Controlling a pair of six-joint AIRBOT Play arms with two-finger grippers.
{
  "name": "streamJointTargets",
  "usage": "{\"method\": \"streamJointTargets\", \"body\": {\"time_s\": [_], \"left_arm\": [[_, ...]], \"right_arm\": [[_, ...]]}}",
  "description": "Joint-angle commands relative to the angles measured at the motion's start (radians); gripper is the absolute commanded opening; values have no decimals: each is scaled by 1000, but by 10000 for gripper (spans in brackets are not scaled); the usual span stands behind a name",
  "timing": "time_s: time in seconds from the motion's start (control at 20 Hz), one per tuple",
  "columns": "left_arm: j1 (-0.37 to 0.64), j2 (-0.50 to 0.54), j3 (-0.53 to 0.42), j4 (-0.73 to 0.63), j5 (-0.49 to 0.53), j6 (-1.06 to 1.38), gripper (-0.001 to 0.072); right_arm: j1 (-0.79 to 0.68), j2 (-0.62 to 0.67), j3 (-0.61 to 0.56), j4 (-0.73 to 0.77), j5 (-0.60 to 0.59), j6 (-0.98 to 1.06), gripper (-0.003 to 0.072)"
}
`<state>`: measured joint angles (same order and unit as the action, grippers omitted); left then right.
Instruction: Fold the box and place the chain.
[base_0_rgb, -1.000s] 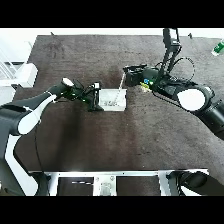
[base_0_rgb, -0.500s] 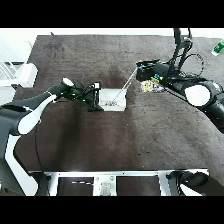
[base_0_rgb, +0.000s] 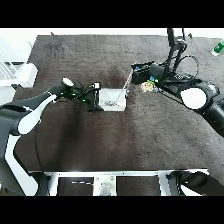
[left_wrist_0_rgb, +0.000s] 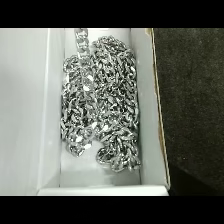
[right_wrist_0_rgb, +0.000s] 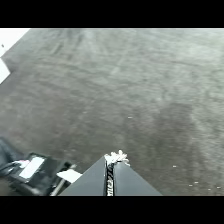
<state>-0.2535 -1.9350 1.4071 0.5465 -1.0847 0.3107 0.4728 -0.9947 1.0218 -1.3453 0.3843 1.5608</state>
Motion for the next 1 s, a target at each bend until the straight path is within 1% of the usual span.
{"method": "streamJointTargets", "body": {"time_s": [0.0, 0.15, 0.25, 0.55, 0.75, 0.8, 0.85, 0.9, 0.95], "left_arm": [[1, 0, 0, 0, 0, 0, 527], [1, 0, 0, 0, 0, 0, 527], [1, 0, 0, 0, 0, 0, 527], [1, 0, 0, 0, 0, 0, 527], [1, 0, 0, 0, 0, 0, 527], [1, 0, 0, 0, 0, 0, 527], [1, 0, 0, 0, 0, 0, 527], [1, 0, 0, 0, 0, 0, 527], [1, 0, 0, 0, 0, 0, 527]], "right_arm": [[44, 0, 1, 3, -2, 9, 8], [48, -10, 1, 10, -3, 9, 8], [48, -39, 1, 10, -3, 9, 9], [48, -190, -5, 9, -1, 8, 8], [46, -208, -35, 8, -1, 6, 10], [46, -208, -39, 4, -1, 3, 34], [46, -208, -39, -6, -2, 0, 144], [45, -208, -37, -8, -8, -4, 277], [45, -208, -37, -9, -29, -3, 325]]}}
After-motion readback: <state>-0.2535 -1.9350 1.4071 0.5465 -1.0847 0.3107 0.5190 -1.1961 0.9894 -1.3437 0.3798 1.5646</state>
